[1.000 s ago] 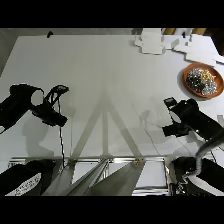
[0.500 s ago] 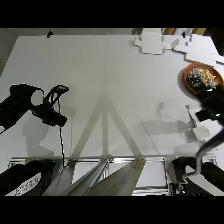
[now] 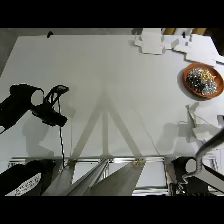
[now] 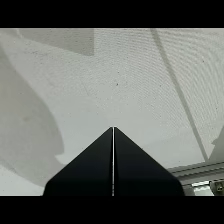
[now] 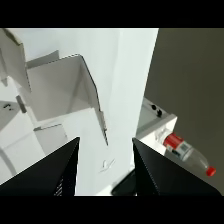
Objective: Fold the box and place the chain.
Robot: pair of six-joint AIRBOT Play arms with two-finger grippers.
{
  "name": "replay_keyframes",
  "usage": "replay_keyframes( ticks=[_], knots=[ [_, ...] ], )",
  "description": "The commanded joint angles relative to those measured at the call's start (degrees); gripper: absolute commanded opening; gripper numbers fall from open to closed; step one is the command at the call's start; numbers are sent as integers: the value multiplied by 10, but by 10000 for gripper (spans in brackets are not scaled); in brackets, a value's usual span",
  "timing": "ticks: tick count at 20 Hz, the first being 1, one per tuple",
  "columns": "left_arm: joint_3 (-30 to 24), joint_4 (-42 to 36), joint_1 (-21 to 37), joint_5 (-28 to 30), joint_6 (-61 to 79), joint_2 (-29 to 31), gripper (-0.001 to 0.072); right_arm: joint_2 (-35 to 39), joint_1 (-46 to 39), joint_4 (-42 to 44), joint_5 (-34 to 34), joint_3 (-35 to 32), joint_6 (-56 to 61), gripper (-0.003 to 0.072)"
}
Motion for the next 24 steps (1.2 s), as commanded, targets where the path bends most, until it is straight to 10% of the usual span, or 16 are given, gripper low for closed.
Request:
replay_keyframes(
  ticks=[1, 8, 14, 24],
  knots=[
    [0, 0, 0, 0, 0, 0, 12, -50, -36, 3, -26, 25, -6, 361],
    [0, 0, 0, 0, 0, 0, 12, -129, -35, 11, -25, 32, 24, 171],
    [0, 0, 0, 0, 0, 0, 12, -39, 47, 47, 72, 32, 6, 17],
    [0, 0, 0, 0, 0, 0, 12, 296, 243, 589, 101, -21, -33, 15]
  ],
)
